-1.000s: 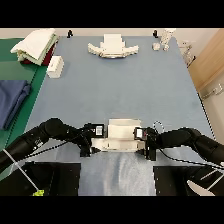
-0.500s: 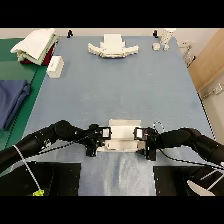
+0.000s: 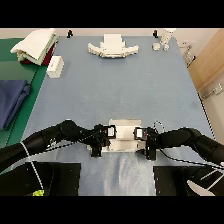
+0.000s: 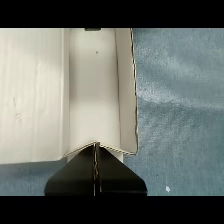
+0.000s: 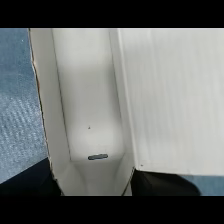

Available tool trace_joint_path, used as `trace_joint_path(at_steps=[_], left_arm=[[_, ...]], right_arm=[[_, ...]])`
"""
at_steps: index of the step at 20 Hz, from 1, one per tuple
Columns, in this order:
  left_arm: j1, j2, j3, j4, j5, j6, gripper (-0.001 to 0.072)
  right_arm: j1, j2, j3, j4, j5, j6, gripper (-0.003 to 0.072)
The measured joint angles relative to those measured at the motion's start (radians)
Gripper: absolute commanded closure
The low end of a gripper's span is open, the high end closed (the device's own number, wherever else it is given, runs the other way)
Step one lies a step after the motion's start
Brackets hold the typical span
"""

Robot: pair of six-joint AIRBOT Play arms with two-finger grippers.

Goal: Fold the box.

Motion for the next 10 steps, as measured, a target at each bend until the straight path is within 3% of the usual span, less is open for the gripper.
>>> trace_joint_path(at_steps=[1, 2, 3, 4, 10], left_arm=[[-0.001, -0.001, 0.001, -0.002, 0.001, 0.0, 0.0694], [-0.002, -0.002, 0.001, -0.004, 0.002, 0.0, 0.0568], [-0.002, -0.003, 0.001, -0.005, 0.002, 0.0, 0.0266], [-0.003, -0.003, 0.002, -0.006, 0.005, -0.001, 0.0189], [-0.003, -0.004, 0.002, -0.007, -0.002, -0.004, 0.0199]], right_arm=[[0.0, 0.0, 0.0, 0.0, 0.0, 0.0, 0.0149], [0.0, 0.0, 0.0, 0.0, 0.0, 0.0, 0.0149], [0.0, 0.0, 0.0, 0.0, 0.0, 0.0, 0.0149], [0.0, 0.0, 0.0, 0.001, 0.0, 0.002, 0.0149], [0.0, 0.0, 0.0, 0.0, 0.0, 0.0, 0.0149]])
